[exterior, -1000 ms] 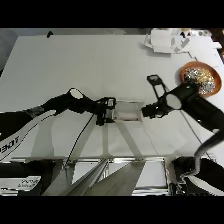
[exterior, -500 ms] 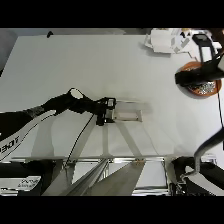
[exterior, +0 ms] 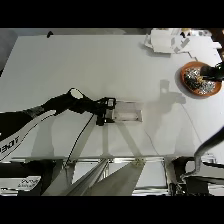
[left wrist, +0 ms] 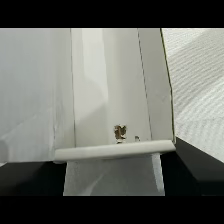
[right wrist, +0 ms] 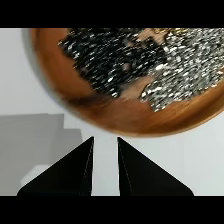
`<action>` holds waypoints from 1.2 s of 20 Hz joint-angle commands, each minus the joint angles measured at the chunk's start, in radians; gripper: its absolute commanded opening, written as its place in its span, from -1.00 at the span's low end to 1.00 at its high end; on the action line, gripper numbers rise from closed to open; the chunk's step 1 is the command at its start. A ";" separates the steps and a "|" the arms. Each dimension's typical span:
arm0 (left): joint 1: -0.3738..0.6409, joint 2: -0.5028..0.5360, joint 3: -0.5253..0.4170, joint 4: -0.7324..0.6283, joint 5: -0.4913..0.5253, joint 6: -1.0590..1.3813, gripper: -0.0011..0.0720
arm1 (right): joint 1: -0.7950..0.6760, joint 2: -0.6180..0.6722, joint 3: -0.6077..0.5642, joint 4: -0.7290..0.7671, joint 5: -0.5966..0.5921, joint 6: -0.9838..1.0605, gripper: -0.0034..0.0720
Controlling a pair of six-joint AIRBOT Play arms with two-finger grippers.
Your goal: Fold the box and place the chain.
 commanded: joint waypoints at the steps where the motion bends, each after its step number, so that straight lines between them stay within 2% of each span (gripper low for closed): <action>1: 0.000 0.001 0.000 0.000 0.000 0.000 -0.28 | -0.070 -0.080 0.049 0.005 -0.036 -0.026 -0.52; 5: 0.000 0.001 0.000 0.000 0.000 0.000 -0.28 | -0.081 -0.127 0.050 0.060 -0.040 -0.066 -0.48; 7: 0.000 0.001 0.000 0.000 0.001 0.000 -0.28 | -0.081 -0.142 0.049 0.107 -0.067 -0.071 -0.29; 8: 0.000 0.001 0.000 0.000 0.000 0.000 -0.28 | -0.081 -0.153 0.050 0.126 -0.084 -0.071 -0.26; 13: 0.000 0.001 0.000 0.000 0.000 0.000 -0.28 | -0.081 -0.217 0.049 0.209 -0.151 -0.042 -0.27; 24: 0.000 0.001 0.000 0.000 0.000 0.000 -0.28 | -0.081 -0.267 0.049 0.213 -0.216 0.063 -0.29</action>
